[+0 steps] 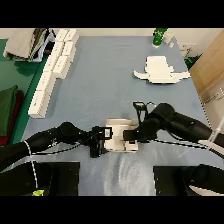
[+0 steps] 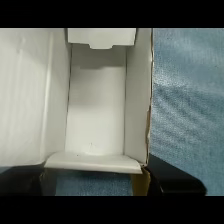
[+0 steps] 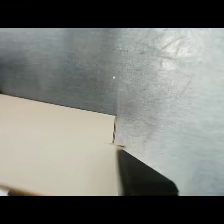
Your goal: Fold the box.
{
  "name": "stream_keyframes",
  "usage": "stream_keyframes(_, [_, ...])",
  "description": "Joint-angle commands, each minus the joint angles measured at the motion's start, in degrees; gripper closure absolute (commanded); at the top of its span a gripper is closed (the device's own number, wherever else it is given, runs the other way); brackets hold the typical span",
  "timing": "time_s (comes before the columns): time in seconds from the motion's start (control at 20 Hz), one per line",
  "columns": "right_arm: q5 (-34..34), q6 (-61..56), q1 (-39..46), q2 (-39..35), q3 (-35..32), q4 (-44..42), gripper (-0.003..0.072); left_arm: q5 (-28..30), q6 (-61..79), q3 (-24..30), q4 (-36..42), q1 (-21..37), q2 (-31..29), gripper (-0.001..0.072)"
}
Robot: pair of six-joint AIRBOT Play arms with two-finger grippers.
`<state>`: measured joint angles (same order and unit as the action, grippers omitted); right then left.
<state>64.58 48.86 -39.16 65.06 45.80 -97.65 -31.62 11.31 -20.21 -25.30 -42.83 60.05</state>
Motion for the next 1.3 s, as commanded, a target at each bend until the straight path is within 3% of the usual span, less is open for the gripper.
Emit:
stream_keyframes(0.0, [4.6, -11.4, -6.6, 7.6, 5.9, 8.9, 0.0314, 0.0, 0.0, 0.0, 0.0, 0.0, 0.0, 0.0107])
stream_keyframes(0.4, [6.5, -18.1, -7.1, 10.6, 7.5, 10.1, 0.0314, 0.0, 0.0, 0.0, 0.0, 0.0, 0.0, 0.0107])
stream_keyframes(0.55, [6.4, -18.4, -7.1, 10.6, 7.5, 11.3, 0.0427, 0.0, 0.0, 0.0, 0.0, 0.0, 0.0, 0.0106])
stream_keyframes(0.6, [6.5, -18.4, -7.1, 10.6, 7.5, 11.6, 0.0544, 0.0, 0.0, 0.0, 0.0, 0.0, 0.0, 0.0106])
stream_keyframes(0.65, [6.5, -18.4, -7.1, 10.6, 7.5, 12.1, 0.0549, 0.0, 0.0, 0.0, 0.0, 0.0, 0.0, 0.0107])
stream_keyframes(0.7, [6.4, -18.4, -7.1, 10.6, 7.5, 12.7, 0.0636, 0.0, 0.0, 0.0, 0.0, 0.0, 0.0, 0.0106])
stream_keyframes(0.95, [5.4, -18.2, -7.5, 10.6, 7.5, 13.0, 0.0680, 0.0, 0.0, 0.0, 0.0, 0.0, 0.0, 0.0107])
stream_keyframes(1.15, [4.8, -18.0, -8.1, 10.6, 7.5, 13.2, 0.0684, 0.0, 0.0, 0.0, 0.0, 0.0, 0.0, 0.0107])
stream_keyframes(1.2, [4.8, -17.8, -8.1, 10.6, 7.5, 13.2, 0.0643, 0.0, 0.0, 0.0, 0.0, 0.0, 0.0, 0.0107])
stream_keyframes(1.25, [4.9, -17.7, -8.1, 10.6, 7.5, 13.2, 0.0441, 0.0, 0.0, 0.0, 0.0, 0.0, 0.0, 0.0107])
